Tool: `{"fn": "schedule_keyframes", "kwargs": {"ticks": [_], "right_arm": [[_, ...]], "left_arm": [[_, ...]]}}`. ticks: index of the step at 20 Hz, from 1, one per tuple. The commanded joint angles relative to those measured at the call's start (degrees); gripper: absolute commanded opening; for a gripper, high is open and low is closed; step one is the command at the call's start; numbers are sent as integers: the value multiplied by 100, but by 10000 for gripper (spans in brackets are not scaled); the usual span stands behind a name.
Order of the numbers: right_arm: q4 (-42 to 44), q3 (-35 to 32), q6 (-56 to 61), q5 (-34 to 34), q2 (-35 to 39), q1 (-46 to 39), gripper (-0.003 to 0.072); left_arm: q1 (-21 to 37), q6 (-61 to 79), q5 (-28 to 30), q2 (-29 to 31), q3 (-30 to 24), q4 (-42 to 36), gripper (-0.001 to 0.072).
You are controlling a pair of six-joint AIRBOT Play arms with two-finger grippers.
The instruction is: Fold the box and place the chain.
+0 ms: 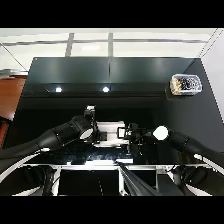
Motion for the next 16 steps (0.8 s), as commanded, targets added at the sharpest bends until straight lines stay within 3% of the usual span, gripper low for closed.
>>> {"fn": "schedule_keyframes", "kwargs": {"ticks": [1,16], "right_arm": [[2,4,2,2,-2,7,390],[0,4,2,2,-2,7,390]], "left_arm": [[0,0,7,7,20,17,220],[0,-4,-26,140,17,66,220]]}}
